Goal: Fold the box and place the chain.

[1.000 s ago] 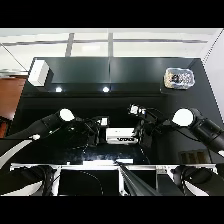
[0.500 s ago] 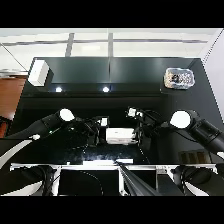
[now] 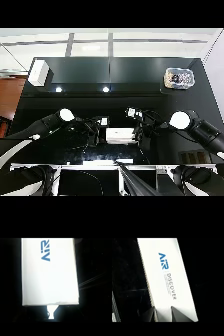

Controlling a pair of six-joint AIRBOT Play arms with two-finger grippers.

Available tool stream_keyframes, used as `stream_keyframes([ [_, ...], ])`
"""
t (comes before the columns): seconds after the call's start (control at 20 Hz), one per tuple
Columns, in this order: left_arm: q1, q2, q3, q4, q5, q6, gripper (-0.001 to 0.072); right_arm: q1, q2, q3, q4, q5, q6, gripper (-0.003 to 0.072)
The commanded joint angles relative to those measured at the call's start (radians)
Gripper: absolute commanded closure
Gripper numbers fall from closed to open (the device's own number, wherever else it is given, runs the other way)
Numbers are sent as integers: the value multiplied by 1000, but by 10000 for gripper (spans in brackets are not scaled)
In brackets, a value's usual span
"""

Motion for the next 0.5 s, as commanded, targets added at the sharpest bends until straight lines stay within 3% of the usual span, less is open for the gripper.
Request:
stream_keyframes([
  [0.0,-1,-1,0,0,1,1,222,1,0,0,-12,4,27,414],
  [0.1,-1,-1,0,0,1,1,222,1,0,0,-12,13,40,413],
  [0.2,-1,-1,0,0,1,1,222,1,0,0,-13,7,70,231],
  [0.45,-1,-1,0,0,1,1,222,0,0,1,-12,3,94,231],
])
